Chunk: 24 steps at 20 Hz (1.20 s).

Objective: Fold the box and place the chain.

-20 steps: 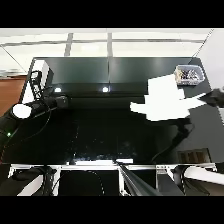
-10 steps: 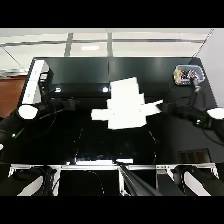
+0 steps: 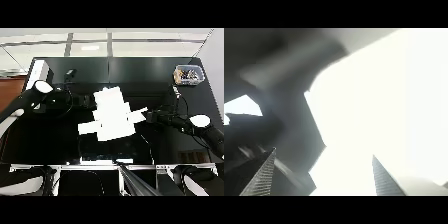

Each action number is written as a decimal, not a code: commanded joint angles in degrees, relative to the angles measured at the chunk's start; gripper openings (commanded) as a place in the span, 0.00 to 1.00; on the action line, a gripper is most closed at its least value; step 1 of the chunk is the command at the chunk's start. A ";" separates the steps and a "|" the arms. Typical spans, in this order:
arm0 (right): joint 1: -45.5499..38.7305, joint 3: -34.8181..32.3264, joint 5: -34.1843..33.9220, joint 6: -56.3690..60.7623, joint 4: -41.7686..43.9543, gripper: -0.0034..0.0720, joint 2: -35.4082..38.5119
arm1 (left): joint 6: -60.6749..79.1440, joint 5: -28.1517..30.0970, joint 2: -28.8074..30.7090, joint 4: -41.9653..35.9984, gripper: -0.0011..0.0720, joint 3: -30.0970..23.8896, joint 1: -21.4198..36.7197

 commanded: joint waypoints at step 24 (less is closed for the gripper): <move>-3.02 8.83 8.35 1.49 -34.29 0.97 0.09 | 29.99 -26.05 -16.63 -10.12 0.04 13.40 -0.90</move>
